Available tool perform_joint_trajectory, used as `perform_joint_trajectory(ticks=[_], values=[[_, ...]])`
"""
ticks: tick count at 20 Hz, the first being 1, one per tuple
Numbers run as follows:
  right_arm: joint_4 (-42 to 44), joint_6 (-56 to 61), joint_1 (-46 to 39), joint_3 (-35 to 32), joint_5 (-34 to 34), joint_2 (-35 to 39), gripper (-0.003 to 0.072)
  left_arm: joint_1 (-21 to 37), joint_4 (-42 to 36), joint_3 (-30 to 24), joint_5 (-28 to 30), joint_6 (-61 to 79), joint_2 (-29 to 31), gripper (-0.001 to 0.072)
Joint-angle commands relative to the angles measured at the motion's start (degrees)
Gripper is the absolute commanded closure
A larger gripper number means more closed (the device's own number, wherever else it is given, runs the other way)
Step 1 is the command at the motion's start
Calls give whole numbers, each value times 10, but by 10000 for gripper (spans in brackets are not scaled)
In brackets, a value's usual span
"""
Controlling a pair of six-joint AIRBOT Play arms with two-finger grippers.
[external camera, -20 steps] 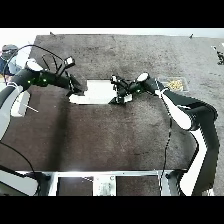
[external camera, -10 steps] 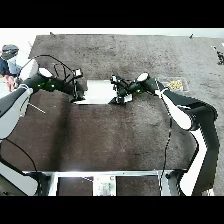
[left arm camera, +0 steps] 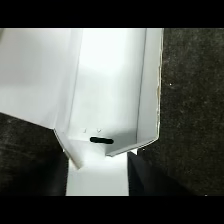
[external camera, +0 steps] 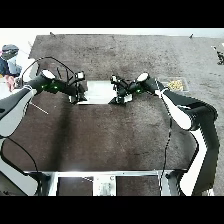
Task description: Fold the box and place the chain.
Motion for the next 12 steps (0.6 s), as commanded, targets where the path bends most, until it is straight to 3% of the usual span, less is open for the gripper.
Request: perform_joint_trajectory(ticks=[1,2,5,12], values=[[0,0,0,0,0,0,213,0,-5,0,-10,0,-1,369],[0,0,0,0,0,0,213,0,-6,0,-10,0,-1,464],[0,0,0,0,0,0,213,-3,-13,0,-8,2,-6,546],[0,0,0,0,0,0,213,-20,-54,0,27,40,-17,547]])
